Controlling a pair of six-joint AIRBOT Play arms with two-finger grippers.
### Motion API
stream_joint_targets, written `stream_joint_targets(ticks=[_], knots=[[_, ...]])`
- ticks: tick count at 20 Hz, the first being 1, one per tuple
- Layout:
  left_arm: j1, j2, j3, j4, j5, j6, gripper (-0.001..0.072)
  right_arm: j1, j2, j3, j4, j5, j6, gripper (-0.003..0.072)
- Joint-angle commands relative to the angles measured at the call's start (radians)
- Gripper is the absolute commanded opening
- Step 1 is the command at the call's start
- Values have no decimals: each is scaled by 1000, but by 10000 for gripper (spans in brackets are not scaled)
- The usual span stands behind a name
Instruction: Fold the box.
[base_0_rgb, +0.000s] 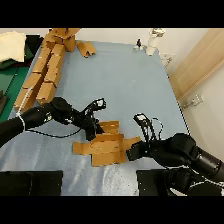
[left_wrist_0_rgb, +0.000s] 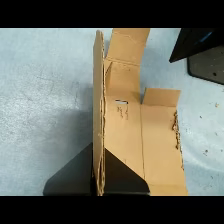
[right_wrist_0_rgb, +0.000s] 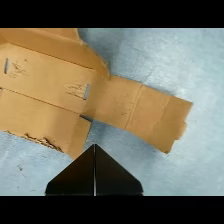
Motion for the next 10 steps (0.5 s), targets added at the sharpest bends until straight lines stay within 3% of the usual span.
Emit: stream_joint_targets(ticks=[1,10], knots=[[-13,0,0,0,-31,4,13,48,6,3,-101,-23,56,2],[-30,0,0,0,-29,4,13,48,6,3,-121,-22,56,2]])
